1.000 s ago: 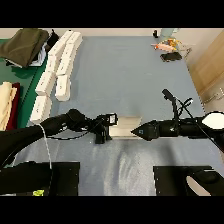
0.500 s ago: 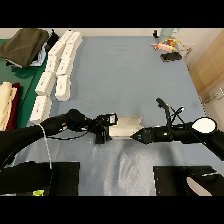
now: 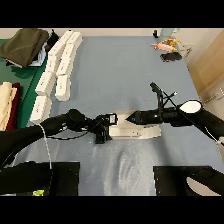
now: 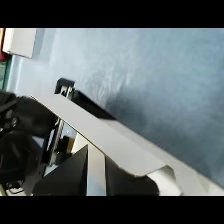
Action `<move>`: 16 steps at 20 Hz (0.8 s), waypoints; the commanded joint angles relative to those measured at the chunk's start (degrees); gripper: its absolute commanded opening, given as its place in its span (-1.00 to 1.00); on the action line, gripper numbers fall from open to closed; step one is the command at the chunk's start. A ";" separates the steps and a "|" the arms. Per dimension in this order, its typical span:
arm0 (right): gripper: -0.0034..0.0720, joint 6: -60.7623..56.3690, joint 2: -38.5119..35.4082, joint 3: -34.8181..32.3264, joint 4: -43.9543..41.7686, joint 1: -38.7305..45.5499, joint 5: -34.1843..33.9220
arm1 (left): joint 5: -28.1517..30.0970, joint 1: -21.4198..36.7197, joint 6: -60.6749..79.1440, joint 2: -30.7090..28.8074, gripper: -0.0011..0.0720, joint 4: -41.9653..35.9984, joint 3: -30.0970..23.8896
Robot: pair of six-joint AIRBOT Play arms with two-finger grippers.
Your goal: Fold the box.
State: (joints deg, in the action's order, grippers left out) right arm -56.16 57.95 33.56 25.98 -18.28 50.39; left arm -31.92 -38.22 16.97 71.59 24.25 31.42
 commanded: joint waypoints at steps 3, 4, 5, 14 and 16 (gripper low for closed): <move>-0.51 4.48 8.94 4.13 0.37 -0.04 -4.39 | 0.00 -0.02 0.09 -0.04 0.23 0.00 0.07; -0.51 5.14 10.21 4.13 0.37 -0.04 -4.39 | 0.00 -0.02 0.09 -0.04 0.23 0.02 0.07; -0.51 5.64 11.50 4.09 0.46 -0.07 -4.35 | 0.00 -0.02 0.09 -0.04 0.23 0.02 0.07; -0.51 7.34 15.96 4.09 1.29 -0.07 -4.42 | 0.00 -0.02 0.09 -0.04 0.23 0.02 0.07; -0.51 7.37 15.96 4.09 1.25 -0.07 -4.39 | 0.00 -0.02 0.09 -0.04 0.23 0.02 0.07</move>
